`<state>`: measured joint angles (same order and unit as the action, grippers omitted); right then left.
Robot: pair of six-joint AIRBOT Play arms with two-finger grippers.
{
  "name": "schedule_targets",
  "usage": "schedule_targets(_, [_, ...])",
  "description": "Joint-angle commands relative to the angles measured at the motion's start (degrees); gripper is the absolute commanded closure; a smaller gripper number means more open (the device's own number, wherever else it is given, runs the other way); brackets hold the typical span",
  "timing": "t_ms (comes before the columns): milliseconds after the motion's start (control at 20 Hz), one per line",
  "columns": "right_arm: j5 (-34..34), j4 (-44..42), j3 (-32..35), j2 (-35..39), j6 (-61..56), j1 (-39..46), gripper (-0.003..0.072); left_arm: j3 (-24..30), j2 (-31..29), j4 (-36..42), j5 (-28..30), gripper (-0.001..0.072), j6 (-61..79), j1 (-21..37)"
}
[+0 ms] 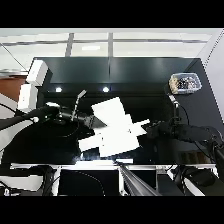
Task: Fold the box and place the chain.
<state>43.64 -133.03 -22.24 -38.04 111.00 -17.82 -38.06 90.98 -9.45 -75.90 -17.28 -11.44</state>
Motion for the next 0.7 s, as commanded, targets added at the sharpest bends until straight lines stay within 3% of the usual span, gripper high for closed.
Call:
schedule_targets(0, [0.26,0.07,0.00,0.02,-0.04,-0.04,0.0660,-1.20,1.03,-5.22,-2.99,0.0090,5.20,-0.44])
schedule_targets(100, [0.24,0.11,0.00,0.02,-0.04,-0.07,0.0661,-2.56,1.03,-8.96,-4.00,0.0245,5.20,-0.70])
schedule_targets(300, [0.24,0.22,0.00,0.02,-0.04,-0.07,0.0661,-5.05,1.03,-10.95,-4.09,0.0253,5.09,-1.16])
schedule_targets(400, [0.22,0.22,0.00,0.02,-0.04,-0.07,0.0660,-6.12,1.03,-11.69,-4.02,0.0349,5.11,-2.62])
schedule_targets(550, [0.15,0.22,0.00,0.02,-0.04,-0.04,0.0660,-7.02,1.03,-14.69,-3.82,0.0363,5.09,-4.31])
schedule_targets(600, [0.13,0.22,0.00,0.02,-0.04,-0.04,0.0661,-7.04,1.03,-15.67,-3.61,0.0411,5.09,-4.66])
schedule_targets(650, [0.15,0.22,0.00,0.02,-0.04,-0.04,0.0661,-7.04,1.03,-16.26,-3.69,0.0525,5.11,-4.74])
